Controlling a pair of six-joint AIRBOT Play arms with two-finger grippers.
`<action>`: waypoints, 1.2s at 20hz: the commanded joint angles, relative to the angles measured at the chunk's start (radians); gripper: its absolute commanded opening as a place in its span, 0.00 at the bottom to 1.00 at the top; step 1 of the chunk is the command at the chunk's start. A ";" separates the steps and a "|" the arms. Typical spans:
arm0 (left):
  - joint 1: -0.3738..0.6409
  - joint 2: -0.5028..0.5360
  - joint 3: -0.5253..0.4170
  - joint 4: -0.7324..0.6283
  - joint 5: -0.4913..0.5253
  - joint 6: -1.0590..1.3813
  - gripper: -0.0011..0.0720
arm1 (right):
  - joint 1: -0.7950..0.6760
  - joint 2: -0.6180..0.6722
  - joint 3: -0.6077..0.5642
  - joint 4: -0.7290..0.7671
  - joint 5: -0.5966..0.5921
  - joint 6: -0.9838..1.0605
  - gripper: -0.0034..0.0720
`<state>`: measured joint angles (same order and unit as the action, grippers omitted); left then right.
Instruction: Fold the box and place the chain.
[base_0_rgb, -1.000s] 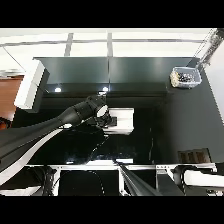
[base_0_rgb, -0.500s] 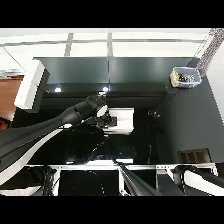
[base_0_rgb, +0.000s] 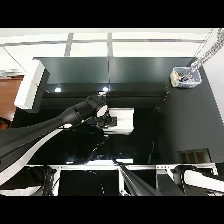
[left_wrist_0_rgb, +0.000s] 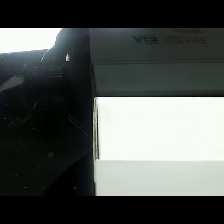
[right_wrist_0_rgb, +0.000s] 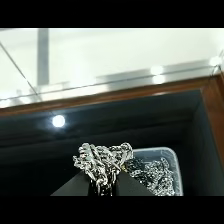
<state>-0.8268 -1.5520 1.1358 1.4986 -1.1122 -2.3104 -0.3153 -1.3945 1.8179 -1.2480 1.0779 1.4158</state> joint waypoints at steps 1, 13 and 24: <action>0.001 0.000 0.000 0.000 0.000 0.000 0.06 | -0.041 -0.087 0.000 -0.011 -0.033 0.008 0.06; 0.001 0.000 0.000 0.000 0.000 0.000 0.06 | -0.037 -0.397 0.000 -0.081 -0.044 0.100 0.06; 0.001 0.000 0.000 0.000 0.000 0.000 0.05 | -0.001 -0.549 0.000 -0.103 -0.105 0.190 0.07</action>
<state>-0.8268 -1.5520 1.1358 1.4982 -1.1126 -2.3104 -0.3290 -1.9041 1.8179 -1.3746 0.9653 1.5978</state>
